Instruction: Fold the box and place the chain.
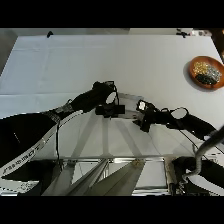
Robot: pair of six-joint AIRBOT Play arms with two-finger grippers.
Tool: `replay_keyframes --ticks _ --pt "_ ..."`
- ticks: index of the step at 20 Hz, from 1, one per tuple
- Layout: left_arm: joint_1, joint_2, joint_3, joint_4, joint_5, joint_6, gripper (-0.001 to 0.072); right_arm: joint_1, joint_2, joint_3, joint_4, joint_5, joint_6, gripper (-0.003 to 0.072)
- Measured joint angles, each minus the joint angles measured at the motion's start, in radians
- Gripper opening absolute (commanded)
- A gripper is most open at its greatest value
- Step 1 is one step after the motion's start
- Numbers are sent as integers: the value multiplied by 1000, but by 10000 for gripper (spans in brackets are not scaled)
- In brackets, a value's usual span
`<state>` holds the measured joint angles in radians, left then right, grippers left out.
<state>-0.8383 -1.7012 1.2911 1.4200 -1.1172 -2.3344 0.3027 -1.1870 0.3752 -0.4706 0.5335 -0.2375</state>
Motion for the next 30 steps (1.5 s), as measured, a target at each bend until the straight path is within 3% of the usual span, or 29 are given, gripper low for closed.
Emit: replay_keyframes --ticks 6,7,8,15,17,20,22,24,30 --pt "-1 -8 0 -14 29 -7 127 -1 0 0 1 0 0 411" --pt "-3 -13 1 -18 28 -6 108 -1 0 0 1 0 0 411" --pt "-7 -19 2 -20 26 -3 9 -1 0 0 0 0 -1 411" --pt "-21 -40 2 -32 11 40 23 -1 0 0 0 0 -2 411" --pt "-21 -40 1 -34 6 57 233 -1 0 0 -1 1 -2 411" --pt "-22 -28 -1 -43 14 114 411 -1 1 0 -2 2 -3 411" --pt "-23 -7 -4 -48 -14 132 445 0 0 0 -2 2 -8 411" --pt "-23 25 -3 -25 -34 163 540 0 0 0 -2 5 -5 411" --pt "-6 142 0 13 -35 309 591 0 0 0 -1 2 -2 411"
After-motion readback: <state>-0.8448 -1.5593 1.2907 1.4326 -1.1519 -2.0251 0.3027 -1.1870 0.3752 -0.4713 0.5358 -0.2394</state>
